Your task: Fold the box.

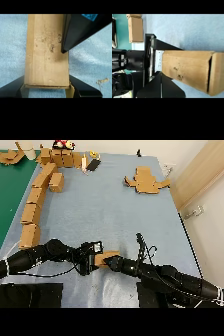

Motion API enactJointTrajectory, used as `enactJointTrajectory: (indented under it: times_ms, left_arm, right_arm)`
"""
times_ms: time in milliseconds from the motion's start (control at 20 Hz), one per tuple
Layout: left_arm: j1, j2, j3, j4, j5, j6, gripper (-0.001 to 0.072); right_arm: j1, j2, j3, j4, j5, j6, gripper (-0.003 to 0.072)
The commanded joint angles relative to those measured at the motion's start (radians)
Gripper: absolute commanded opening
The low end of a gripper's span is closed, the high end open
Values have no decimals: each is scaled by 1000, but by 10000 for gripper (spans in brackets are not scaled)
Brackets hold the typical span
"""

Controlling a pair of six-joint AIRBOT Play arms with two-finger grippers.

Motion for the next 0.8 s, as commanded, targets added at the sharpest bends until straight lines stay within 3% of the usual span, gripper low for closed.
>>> enactJointTrajectory:
  times_ms: [0,750]
  left_arm:
    - [1,0,0,0,0,0,465]
    - [1,0,0,0,0,0,465]
  right_arm:
    - [0,-16,-7,4,19,18,3]
    - [6,-114,-7,-3,-18,18,3]
